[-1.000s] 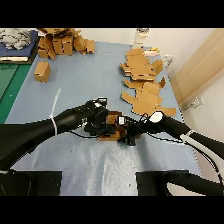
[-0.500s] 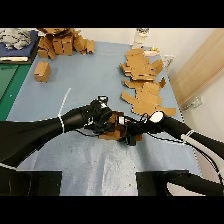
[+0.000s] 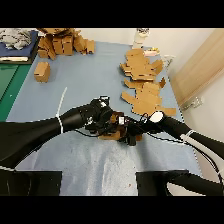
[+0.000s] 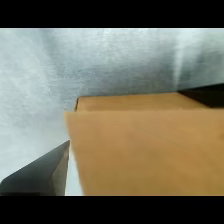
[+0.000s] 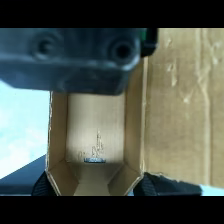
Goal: Fold the box.
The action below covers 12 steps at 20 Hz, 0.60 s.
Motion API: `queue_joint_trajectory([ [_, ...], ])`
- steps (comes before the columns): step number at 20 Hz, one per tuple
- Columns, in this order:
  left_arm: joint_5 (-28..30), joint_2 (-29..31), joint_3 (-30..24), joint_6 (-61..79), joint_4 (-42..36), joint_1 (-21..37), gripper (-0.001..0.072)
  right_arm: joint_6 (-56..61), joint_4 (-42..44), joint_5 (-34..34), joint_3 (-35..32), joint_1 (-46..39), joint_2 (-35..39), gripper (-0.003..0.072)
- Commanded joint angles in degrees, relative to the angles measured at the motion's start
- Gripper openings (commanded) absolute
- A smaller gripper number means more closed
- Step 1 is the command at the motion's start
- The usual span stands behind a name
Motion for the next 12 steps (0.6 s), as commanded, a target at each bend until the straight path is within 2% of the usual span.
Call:
queue_joint_trajectory([
  [1, -0.2, 0.8, 0.1, 0.1, 0.0, 0.0, 0.0457, 0.1, 0.0, 0.0, 0.0, 0.0, 0.0, 0.0593],
  [4, -1.6, 1.7, 0.2, 0.3, 0.7, 0.0, 0.0457, 0.1, 0.0, 0.0, 0.0, 0.0, 0.0, 0.0593],
  [6, -5.7, 3.3, 0.1, 1.0, 3.1, 0.0, 0.0457, 0.1, 0.0, 0.0, 0.0, 0.0, 0.0, 0.0593],
  [8, -9.2, 5.7, 0.1, 2.4, 5.9, 0.1, 0.0456, 0.1, 0.0, 0.0, 0.0, 0.0, 0.0, 0.0593],
  [12, -11.6, 11.0, 0.1, 3.0, 6.9, 0.1, 0.0455, 0.1, 0.0, 0.0, 0.0, 0.0, 0.0, 0.0593],
])
